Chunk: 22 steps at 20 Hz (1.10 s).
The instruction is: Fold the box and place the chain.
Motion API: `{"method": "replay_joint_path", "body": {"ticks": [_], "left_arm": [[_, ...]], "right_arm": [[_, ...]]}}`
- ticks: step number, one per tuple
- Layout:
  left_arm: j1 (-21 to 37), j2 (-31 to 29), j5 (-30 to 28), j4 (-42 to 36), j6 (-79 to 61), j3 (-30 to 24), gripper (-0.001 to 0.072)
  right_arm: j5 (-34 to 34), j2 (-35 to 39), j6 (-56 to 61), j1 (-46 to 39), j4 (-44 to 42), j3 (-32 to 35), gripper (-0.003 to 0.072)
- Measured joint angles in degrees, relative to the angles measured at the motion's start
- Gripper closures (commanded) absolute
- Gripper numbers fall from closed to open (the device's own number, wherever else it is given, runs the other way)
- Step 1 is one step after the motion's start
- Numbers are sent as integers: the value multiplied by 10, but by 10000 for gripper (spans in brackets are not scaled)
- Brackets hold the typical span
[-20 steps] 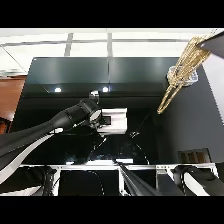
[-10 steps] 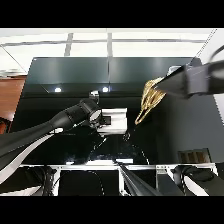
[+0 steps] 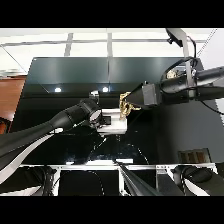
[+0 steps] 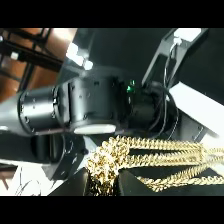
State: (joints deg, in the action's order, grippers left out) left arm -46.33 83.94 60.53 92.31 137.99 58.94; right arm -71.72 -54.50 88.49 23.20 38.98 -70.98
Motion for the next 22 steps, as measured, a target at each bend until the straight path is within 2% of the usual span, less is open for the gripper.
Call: {"method": "replay_joint_path", "body": {"ticks": [8, 14, 21, 22], "left_arm": [[0, 0, 0, 0, 0, 0, 680], [0, 0, 0, 0, 0, 0, 680], [0, 0, 0, 0, 0, 0, 681], [0, 0, 0, 0, 0, 0, 681]], "right_arm": [[17, -16, 14, 9, 70, 61, 668], [67, -23, 17, 28, 38, 123, 668], [115, -64, 17, 60, 52, 139, 663], [124, -73, 17, 63, 54, 139, 554]]}}
